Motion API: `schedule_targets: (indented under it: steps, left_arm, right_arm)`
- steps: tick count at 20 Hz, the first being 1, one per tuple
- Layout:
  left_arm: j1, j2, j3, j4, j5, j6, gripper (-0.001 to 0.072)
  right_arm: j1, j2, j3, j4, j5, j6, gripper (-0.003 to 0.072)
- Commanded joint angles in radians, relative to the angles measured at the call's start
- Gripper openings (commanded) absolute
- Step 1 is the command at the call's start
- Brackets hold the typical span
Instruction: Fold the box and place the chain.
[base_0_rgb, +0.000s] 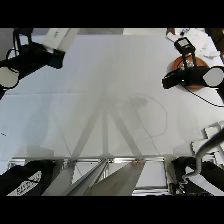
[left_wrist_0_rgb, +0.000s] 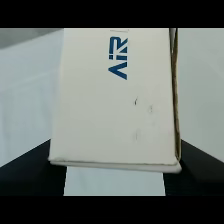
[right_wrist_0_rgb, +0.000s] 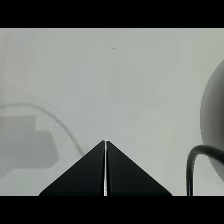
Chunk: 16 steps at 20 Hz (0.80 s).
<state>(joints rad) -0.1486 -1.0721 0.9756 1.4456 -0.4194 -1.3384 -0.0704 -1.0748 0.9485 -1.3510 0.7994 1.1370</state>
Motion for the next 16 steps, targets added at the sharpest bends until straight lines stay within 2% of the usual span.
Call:
schedule_targets:
  steps: [1, 6, 11, 16]
  left_arm:
    - [0.117, -0.060, 0.001, 0.188, -0.014, -0.262, 0.0005]
    - [0.233, -0.227, 0.001, 0.184, 0.014, -0.262, 0.0006]
    - [0.235, -0.382, 0.001, 0.185, 0.107, -0.258, 0.0007]
    - [0.235, -0.518, 0.001, 0.186, 0.121, -0.259, 0.0014]
  right_arm:
    - [0.000, 0.000, 0.000, 0.000, 0.000, 0.000, 0.0011]
    - [0.000, 0.000, 0.000, 0.000, 0.000, 0.000, 0.0011]
    - [0.000, 0.000, 0.000, 0.000, 0.000, 0.000, 0.0011]
    - [0.000, 0.000, 0.000, 0.000, 0.000, 0.000, 0.0011]
